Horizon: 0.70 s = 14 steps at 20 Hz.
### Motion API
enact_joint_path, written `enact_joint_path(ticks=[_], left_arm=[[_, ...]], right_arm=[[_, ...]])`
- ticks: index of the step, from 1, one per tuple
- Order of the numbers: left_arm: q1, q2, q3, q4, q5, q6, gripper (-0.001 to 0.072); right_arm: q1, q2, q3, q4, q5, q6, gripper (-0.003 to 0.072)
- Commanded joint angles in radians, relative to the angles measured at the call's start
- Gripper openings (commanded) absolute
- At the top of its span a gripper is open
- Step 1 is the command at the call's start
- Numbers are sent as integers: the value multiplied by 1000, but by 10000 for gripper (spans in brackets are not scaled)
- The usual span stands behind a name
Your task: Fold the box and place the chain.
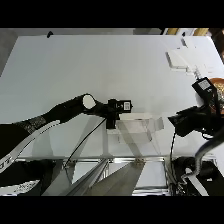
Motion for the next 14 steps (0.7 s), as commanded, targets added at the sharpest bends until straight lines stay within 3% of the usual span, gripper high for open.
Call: enact_joint_path(ticks=[1, 2, 3, 4, 5, 6, 7, 9, 14], left_arm=[[-1, 0, 0, 1, 3, 0, 9], [-1, 0, 0, 1, 3, 0, 9], [-1, 0, 0, 1, 3, 0, 9], [-1, 0, 0, 1, 3, 0, 9], [-1, 0, 0, 1, 3, 0, 9], [-1, 0, 0, 1, 3, 0, 9], [-1, 0, 0, 1, 2, 0, 9], [-1, 0, 0, 1, 3, 0, 9], [-1, 0, 0, 1, 2, 0, 9]], right_arm=[[1, 0, 0, 12, 8, -116, 408], [1, 0, -1, 20, 16, -163, 396], [1, 0, -5, 37, 33, -229, 331], [1, 0, -13, 61, 51, -297, 220], [2, 0, -30, 91, 62, -377, 157], [9, -1, -54, 110, 52, -437, 149], [24, -5, -90, 128, 34, -496, 59], [77, -34, -164, 141, 21, -598, 18], [224, -74, -293, 90, -70, -779, 22]])
